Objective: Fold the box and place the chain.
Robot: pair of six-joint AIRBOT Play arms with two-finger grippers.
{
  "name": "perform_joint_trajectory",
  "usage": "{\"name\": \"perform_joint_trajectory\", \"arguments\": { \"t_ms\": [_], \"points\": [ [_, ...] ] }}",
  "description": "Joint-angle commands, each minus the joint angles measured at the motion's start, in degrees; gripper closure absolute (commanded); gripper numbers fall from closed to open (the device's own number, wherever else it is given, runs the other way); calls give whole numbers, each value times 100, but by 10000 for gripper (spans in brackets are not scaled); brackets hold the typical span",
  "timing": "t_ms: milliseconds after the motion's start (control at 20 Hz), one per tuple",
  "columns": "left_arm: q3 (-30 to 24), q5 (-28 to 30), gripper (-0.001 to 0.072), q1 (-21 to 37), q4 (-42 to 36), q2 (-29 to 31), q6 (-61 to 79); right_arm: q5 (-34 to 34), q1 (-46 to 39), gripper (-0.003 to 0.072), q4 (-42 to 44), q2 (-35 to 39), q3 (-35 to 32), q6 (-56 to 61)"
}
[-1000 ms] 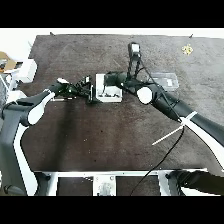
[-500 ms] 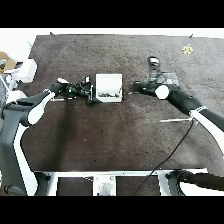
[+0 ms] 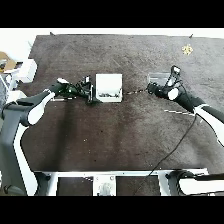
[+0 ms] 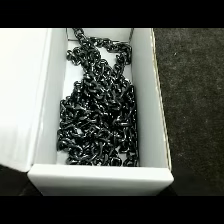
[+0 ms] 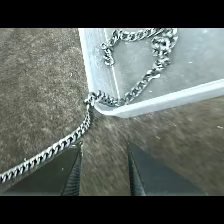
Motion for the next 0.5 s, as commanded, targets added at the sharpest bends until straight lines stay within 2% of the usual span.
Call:
{"name": "perform_joint_trajectory", "arguments": {
  "t_ms": [0, 200, 300, 350, 450],
  "points": [
    [7, 2, 417, 4, 0, 4, 2, -240, 127, 361, 149, -455, 262, 24],
    [7, 2, 417, 4, 2, 4, 2, -417, 151, 362, 339, -730, 501, 24],
    [7, 2, 417, 4, 0, 4, 2, -378, 151, 431, 437, -824, 588, 26],
    [7, 2, 417, 4, 0, 4, 2, -260, 151, 433, 612, -920, 667, 26],
    [7, 2, 417, 4, 2, 4, 2, -127, 155, 664, 728, -1029, 730, 26]
  ]
}}
